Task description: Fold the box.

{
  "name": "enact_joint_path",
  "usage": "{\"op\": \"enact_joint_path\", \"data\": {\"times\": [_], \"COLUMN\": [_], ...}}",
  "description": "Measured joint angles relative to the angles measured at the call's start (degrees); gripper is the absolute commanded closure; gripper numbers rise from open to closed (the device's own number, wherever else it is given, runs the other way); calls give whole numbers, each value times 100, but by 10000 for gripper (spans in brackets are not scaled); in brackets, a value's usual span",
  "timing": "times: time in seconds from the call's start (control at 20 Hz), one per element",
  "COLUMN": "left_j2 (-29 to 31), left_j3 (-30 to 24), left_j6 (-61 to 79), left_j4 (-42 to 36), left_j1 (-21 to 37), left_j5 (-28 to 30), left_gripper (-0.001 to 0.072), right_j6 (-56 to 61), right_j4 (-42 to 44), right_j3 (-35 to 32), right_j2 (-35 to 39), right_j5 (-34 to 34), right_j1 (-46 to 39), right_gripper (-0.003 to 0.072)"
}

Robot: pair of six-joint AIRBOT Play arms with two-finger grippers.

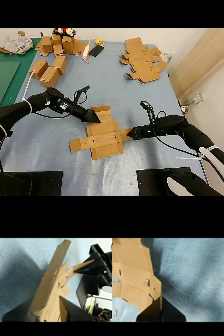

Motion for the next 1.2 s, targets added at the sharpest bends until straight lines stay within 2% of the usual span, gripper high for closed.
{"op": "enact_joint_path", "data": {"times": [0.45,0.5,0.55,0.6,0.85,0.9,0.95,1.05,1.2], "left_j2": [-24,-24,-24,-24,-24,-24,-24,-24,-11], "left_j3": [0,0,0,0,0,0,0,0,0], "left_j6": [328,334,339,367,560,619,691,839,1029], "left_j4": [-57,-52,-50,-37,-35,-35,-33,-33,-55], "left_j1": [83,87,87,90,98,94,87,81,70], "left_j5": [0,0,2,-2,-66,-72,-83,-90,-83], "left_gripper": [369,411,573,606,611,700,699,700,700], "right_j6": [2,2,0,0,0,0,0,2,55], "right_j4": [-39,-39,-39,-42,-44,-46,-46,-42,-48], "right_j3": [0,0,0,-2,-2,-2,-2,0,15], "right_j2": [0,0,0,0,0,0,0,0,0], "right_j5": [4,4,4,4,2,2,2,22,37], "right_j1": [0,0,0,0,0,0,0,0,-2], "right_gripper": [682,682,682,682,682,680,659,374,370]}}
